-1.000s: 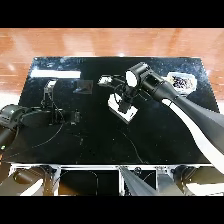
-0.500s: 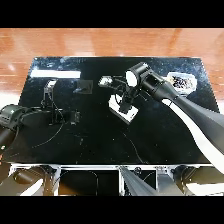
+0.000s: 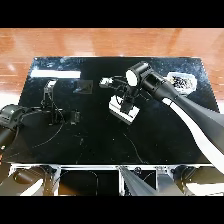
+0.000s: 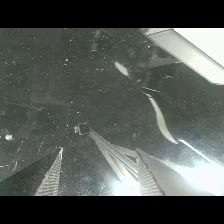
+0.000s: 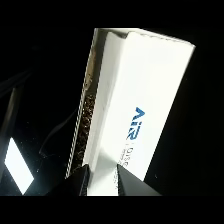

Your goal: Fold the box and place the chain.

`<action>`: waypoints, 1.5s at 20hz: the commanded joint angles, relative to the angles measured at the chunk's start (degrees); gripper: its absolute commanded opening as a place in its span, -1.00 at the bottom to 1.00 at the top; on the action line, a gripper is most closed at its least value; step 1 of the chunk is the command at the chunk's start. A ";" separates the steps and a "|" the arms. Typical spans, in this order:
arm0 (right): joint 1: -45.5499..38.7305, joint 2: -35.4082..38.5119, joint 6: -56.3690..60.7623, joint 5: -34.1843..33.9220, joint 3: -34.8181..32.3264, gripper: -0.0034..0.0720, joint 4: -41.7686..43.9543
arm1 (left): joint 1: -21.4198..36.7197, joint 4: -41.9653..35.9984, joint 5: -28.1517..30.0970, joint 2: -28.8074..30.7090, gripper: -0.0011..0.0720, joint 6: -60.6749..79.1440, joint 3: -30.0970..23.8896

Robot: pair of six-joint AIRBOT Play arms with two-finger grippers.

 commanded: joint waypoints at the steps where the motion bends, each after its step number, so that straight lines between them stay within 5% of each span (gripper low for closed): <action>1: -0.26 0.13 0.00 0.20 0.33 -0.39 0.37 | -0.04 0.00 0.02 -0.02 0.55 0.00 -0.02; 21: -0.28 -0.39 -0.66 0.00 -1.44 -0.39 4.76 | -0.04 0.00 0.02 -0.02 0.55 0.00 -0.02; 22: -0.28 -0.39 -0.63 0.02 -1.88 -0.28 4.76 | -0.02 0.00 0.02 -0.02 0.55 0.00 -0.02; 24: -0.26 -0.39 -0.26 -0.17 -1.95 0.30 4.76 | -0.02 0.00 0.02 -0.02 0.55 0.00 -0.02; 30: -0.31 -0.28 -0.20 -0.22 -1.88 0.29 4.74 | -0.02 0.00 0.00 -0.02 0.55 0.00 -0.02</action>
